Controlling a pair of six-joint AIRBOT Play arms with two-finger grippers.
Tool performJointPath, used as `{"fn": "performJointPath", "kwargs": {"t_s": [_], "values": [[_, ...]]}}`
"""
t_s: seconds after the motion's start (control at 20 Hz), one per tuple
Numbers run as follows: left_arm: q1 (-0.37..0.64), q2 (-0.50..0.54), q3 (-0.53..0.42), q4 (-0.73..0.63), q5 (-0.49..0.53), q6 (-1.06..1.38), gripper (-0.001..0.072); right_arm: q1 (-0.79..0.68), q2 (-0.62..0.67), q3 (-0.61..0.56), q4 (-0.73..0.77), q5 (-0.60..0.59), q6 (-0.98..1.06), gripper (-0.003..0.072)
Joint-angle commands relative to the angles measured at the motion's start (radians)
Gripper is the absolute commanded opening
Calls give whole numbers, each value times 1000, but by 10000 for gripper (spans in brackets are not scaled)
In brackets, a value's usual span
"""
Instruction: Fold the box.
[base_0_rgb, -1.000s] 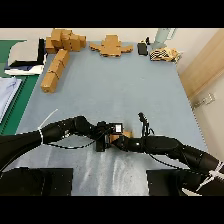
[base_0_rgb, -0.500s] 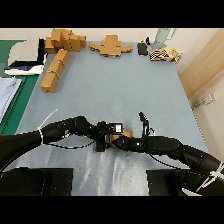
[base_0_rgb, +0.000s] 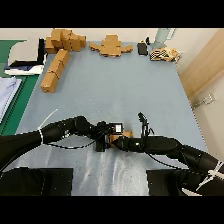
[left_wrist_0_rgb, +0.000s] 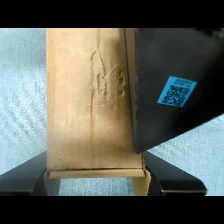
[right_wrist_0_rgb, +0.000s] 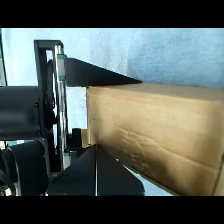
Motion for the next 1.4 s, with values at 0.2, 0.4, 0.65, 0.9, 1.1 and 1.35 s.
{"fn": "performJointPath", "kwargs": {"t_s": [0.2, 0.4, 0.65, 0.9, 1.1, 1.35], "values": [[0, 0, 1, 0, 0, 0, 358, 0, 3, 0, -1, -7, -1, 2], [0, 0, 1, 0, 0, 0, 357, 0, 55, 0, -34, 2, -1, 2], [0, 0, 1, 0, 0, 0, 357, -21, 176, 3, -259, -122, 40, 2], [0, 0, 1, 0, 0, 0, 357, -103, 203, 160, -1088, -532, 406, 2], [0, 0, 1, 0, 0, 0, 357, -266, 202, 322, -1351, -601, 549, 2], [0, 0, 1, 0, 0, 0, 357, -511, 37, 422, -1300, -588, 547, 3]]}}
